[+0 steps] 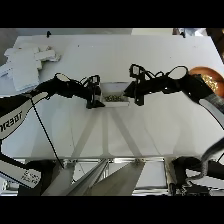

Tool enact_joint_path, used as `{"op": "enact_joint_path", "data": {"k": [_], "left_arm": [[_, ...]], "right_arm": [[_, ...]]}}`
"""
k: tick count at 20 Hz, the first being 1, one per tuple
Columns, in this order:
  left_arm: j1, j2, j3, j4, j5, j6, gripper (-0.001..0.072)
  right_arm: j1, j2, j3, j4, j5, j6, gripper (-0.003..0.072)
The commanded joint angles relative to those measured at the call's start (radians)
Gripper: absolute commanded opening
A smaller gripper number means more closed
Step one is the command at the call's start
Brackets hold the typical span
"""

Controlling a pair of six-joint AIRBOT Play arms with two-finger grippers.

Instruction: Fold the box and place the chain.

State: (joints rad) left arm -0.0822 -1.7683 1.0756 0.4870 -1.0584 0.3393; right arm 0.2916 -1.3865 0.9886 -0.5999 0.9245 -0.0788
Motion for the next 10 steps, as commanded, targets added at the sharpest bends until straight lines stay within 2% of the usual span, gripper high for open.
{"op": "enact_joint_path", "data": {"k": [1, 4, 5, 10], "left_arm": [[0.000, 0.000, 0.001, 0.000, 0.000, 0.000, 0.0562], [0.000, 0.000, 0.001, 0.000, 0.000, 0.000, 0.0562], [0.000, 0.000, 0.001, 0.000, 0.000, 0.000, 0.0562], [0.000, 0.000, 0.001, 0.000, 0.000, 0.000, 0.0562]], "right_arm": [[0.026, 0.003, 0.000, 0.004, -0.076, 0.009, 0.0339], [0.024, 0.016, 0.002, 0.013, -0.011, 0.069, 0.0328], [0.016, 0.019, 0.015, 0.034, 0.019, 0.138, 0.0288], [-0.076, 0.014, 0.164, 0.077, 0.132, 0.380, 0.0288]]}}
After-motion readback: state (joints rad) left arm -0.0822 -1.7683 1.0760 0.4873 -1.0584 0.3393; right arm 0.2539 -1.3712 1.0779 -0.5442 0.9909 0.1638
